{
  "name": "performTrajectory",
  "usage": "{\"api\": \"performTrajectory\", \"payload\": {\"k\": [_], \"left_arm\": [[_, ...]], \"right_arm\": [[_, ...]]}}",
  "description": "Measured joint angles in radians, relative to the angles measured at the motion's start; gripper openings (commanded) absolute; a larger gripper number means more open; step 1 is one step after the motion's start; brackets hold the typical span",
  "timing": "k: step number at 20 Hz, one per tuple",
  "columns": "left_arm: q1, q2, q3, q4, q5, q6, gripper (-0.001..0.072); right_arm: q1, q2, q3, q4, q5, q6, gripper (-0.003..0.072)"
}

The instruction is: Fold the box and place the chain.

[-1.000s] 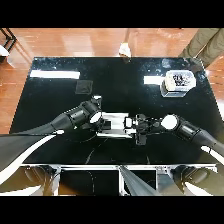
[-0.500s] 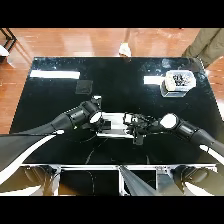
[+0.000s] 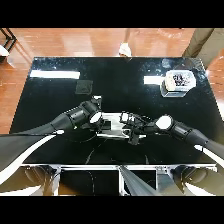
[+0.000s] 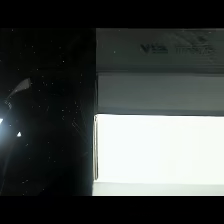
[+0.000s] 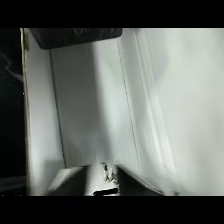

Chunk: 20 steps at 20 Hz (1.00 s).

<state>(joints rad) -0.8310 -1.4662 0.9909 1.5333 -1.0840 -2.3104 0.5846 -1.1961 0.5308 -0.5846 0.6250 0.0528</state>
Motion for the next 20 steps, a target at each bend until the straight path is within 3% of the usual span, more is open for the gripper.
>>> {"api": "performTrajectory", "payload": {"k": [4,5,7,8,9,10,11,12,13,17,20], "left_arm": [[0.000,0.000,0.000,-0.001,0.000,0.000,0.0018],[0.000,0.000,0.000,-0.001,0.000,0.000,0.0018],[0.000,0.000,0.000,-0.001,0.000,0.000,0.0018],[0.000,0.000,0.000,-0.001,0.000,-0.001,0.0018],[0.000,-0.001,0.000,-0.001,-0.001,-0.002,0.0018],[0.000,-0.002,0.000,-0.001,-0.001,-0.004,0.0018],[0.000,-0.002,0.000,-0.001,-0.001,-0.003,0.0018],[0.000,-0.003,0.000,-0.001,-0.001,-0.003,0.0017],[0.000,-0.003,0.000,-0.002,-0.001,-0.003,0.0017],[0.000,-0.004,0.000,-0.002,-0.001,-0.002,0.0018],[0.000,-0.004,0.000,-0.002,-0.001,-0.001,0.0017]], "right_arm": [[0.005,-0.003,0.000,0.004,-0.017,0.000,0.0342],[0.006,-0.003,0.000,0.004,-0.021,0.000,0.0192],[0.006,-0.003,0.000,0.002,-0.028,0.000,0.0264],[0.007,-0.003,0.000,0.003,-0.027,0.000,0.0449],[0.007,-0.003,0.000,0.003,-0.027,0.000,0.0383],[0.007,-0.003,0.000,0.002,-0.032,0.000,0.0226],[0.007,-0.003,0.000,0.001,-0.039,0.000,0.0225],[0.007,-0.003,0.000,-0.002,-0.042,0.000,0.0064],[0.007,-0.003,0.000,-0.002,-0.043,0.000,0.0021],[-0.020,0.018,0.000,-0.010,-0.016,0.048,0.0020],[-0.103,0.093,0.000,-0.043,0.053,0.239,0.0021]]}}
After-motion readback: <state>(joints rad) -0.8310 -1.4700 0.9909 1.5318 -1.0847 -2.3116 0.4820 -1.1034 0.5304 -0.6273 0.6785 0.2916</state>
